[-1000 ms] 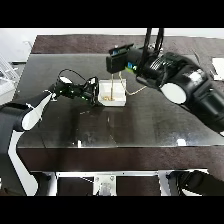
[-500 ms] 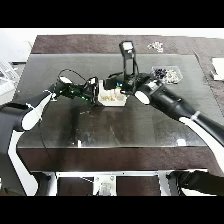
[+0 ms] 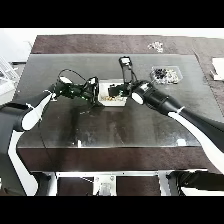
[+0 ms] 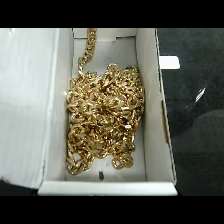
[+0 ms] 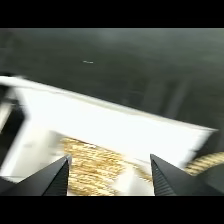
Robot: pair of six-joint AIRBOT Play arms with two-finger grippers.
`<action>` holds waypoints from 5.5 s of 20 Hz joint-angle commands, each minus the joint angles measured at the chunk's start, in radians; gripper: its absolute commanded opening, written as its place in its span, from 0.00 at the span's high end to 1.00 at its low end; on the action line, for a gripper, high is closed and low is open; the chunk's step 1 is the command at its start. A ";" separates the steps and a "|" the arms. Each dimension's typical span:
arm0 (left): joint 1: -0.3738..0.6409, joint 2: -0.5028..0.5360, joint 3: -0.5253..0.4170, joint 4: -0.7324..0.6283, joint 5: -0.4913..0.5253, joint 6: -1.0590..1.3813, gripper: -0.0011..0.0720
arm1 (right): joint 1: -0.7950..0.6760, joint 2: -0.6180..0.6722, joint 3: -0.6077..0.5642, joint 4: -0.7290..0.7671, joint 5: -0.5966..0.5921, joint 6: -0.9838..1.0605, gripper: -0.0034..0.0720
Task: Fold the box and place the chain.
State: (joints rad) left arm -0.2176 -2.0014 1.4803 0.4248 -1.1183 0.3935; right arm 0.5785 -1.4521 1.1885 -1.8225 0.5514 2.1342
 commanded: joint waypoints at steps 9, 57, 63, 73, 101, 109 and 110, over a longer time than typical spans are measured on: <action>0.000 0.001 0.001 0.000 0.002 0.000 0.32 | -0.468 0.047 -0.247 0.054 -0.292 0.117 0.21; 0.000 0.001 0.001 0.000 0.000 0.000 0.32 | 0.033 0.036 -0.005 0.066 -0.169 -0.093 0.94; 0.000 0.001 0.001 0.000 0.000 0.000 0.32 | 0.031 -0.053 -0.128 0.083 -0.166 -0.094 0.08; 0.000 0.001 0.001 0.000 0.000 0.000 0.32 | -0.031 0.269 -0.113 -0.168 -0.201 -0.403 0.07; 0.000 0.001 0.001 0.000 0.000 0.000 0.32 | -0.326 0.023 -0.065 -0.155 -0.621 -0.288 0.78; 0.000 0.001 0.001 0.000 0.000 0.000 0.32 | -0.358 0.028 0.159 -0.157 -0.462 -0.659 0.73; 0.000 0.001 0.001 0.000 0.000 0.000 0.32 | -0.358 0.029 0.177 -0.156 -0.412 -0.727 0.69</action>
State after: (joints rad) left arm -0.2176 -2.0014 1.4803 0.4248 -1.1183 0.3931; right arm 0.2276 -1.4258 1.3003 -1.9724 0.0418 1.5612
